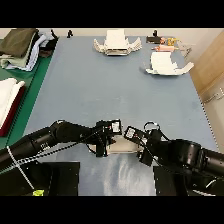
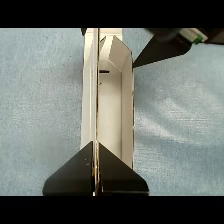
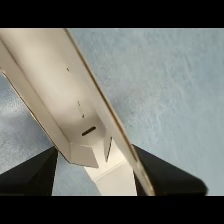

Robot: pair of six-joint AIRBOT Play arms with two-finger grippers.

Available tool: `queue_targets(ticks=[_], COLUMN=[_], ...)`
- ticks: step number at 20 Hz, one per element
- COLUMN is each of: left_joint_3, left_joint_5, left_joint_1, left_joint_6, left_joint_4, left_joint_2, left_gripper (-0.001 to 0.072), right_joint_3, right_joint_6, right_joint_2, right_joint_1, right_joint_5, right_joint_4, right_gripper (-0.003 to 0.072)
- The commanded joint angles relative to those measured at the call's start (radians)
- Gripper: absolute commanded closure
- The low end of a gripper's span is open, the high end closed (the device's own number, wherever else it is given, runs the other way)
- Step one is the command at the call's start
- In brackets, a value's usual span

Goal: Fold the box.

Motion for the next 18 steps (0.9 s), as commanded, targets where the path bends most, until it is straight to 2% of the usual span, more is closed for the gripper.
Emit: queue_targets(ticks=[1,5,10,15,18], left_joint_3=[0.000,0.000,0.000,0.000,0.000], left_joint_5=[0.000,0.000,0.000,0.000,0.000], left_joint_1=[0.000,0.000,0.000,0.000,0.000], left_joint_6=[0.000,0.000,0.000,0.000,0.000], left_joint_4=[0.000,0.000,0.000,0.000,0.000], left_joint_2=[-0.001,-0.001,-0.001,-0.001,-0.001], left_gripper=[0.0694,0.0694,0.0694,0.0694,0.0694], right_joint_3=[-0.027,-0.027,-0.030,-0.065,-0.071], right_joint_6=[-0.348,-0.728,-1.108,-1.254,-1.263], right_joint_2=[0.013,0.000,-0.065,-0.113,-0.110], right_joint_1=[-0.138,-0.335,-0.479,-0.593,-0.607], right_joint_5=[0.108,0.103,0.045,0.010,0.011], right_joint_4=[0.216,0.494,0.730,0.842,0.843], right_gripper=[-0.0034,-0.0034,-0.0034,-0.0034,-0.0034])
